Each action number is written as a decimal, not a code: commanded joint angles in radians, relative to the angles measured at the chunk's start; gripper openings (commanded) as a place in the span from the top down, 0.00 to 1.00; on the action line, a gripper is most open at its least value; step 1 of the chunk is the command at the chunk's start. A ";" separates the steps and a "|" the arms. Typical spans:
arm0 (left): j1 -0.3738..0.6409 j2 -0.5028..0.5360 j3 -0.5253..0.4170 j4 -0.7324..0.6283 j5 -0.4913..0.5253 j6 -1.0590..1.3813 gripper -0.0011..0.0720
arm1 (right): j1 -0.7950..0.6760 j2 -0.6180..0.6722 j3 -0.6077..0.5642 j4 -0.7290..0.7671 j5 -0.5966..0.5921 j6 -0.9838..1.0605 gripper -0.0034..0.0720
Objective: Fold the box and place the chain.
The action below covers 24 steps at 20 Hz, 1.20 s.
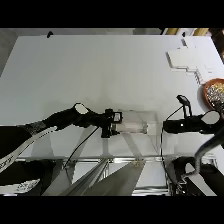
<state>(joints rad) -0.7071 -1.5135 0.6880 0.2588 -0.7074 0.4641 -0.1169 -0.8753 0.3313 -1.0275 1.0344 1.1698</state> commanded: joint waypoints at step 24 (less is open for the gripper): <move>0.001 0.000 0.000 0.000 0.000 0.000 0.64 | 0.125 0.119 -0.002 0.228 0.090 -0.049 0.47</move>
<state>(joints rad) -0.7071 -1.5135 0.6880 0.2584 -0.7074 0.4641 -0.0219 -0.7586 0.3244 -0.7490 1.1370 1.0473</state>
